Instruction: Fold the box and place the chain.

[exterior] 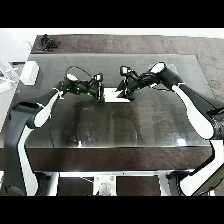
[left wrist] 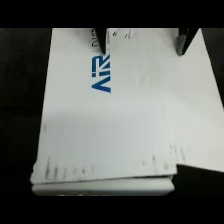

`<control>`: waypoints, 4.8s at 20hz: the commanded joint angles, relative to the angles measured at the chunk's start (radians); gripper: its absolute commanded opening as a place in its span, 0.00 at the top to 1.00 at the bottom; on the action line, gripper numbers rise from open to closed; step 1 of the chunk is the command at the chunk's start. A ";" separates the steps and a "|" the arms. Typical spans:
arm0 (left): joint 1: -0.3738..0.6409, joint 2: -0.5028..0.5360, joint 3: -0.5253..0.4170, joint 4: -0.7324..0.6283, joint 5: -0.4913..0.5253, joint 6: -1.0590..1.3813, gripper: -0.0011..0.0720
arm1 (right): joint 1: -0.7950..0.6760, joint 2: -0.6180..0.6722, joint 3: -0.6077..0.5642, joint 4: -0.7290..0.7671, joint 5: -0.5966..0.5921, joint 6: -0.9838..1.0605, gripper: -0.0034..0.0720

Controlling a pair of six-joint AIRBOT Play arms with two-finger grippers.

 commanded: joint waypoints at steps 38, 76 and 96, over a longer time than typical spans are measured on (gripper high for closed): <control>0.000 0.001 0.000 0.000 0.000 0.000 0.54 | -0.011 0.174 -0.262 0.105 -0.242 -0.077 0.20; 0.000 0.001 0.000 0.000 0.000 0.000 0.54 | -0.013 0.175 -0.278 0.175 -0.109 -0.225 0.87; 0.000 0.001 0.000 -0.003 0.000 0.000 0.54 | -0.020 0.140 -0.262 0.166 -0.172 -0.227 0.91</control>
